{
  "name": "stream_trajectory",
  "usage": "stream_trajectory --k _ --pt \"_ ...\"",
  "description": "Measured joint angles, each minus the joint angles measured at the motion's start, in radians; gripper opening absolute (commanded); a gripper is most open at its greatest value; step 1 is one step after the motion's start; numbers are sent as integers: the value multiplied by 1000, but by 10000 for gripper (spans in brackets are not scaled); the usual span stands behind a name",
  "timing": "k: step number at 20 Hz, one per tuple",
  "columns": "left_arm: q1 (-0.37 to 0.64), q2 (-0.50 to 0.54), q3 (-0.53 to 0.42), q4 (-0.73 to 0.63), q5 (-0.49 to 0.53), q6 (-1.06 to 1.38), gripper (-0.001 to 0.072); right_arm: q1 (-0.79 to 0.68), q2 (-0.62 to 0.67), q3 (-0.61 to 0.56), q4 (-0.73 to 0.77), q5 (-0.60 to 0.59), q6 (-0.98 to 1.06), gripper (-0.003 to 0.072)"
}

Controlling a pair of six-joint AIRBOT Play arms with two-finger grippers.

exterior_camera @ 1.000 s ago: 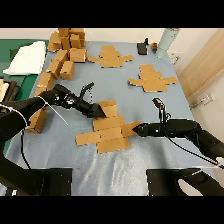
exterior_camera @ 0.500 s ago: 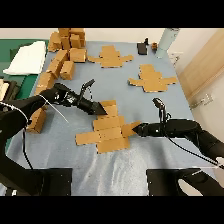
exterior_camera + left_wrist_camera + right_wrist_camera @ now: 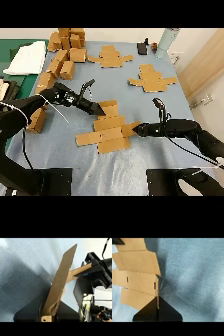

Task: Fold the box.

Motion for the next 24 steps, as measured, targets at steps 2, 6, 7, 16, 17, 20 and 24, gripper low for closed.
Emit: stream_trajectory --k 2,6,7,16,17,20,24 --pt "0 0 0 1 -6 5 12 0 0 0 -1 6 2 4" --pt "0 0 1 2 -14 25 15 0 0 0 -1 13 8 4" --pt "0 0 1 2 -15 28 15 0 0 0 -1 13 8 5" --pt "-6 10 11 -13 -14 76 12 -14 0 14 -54 45 66 245" --pt "-14 19 13 -14 -10 92 12 -26 0 25 -82 50 96 245" --pt "-60 64 14 -17 13 157 10 -85 1 75 -191 58 209 245" --pt "-153 161 -18 -19 115 283 10 -177 1 146 -280 71 317 243"
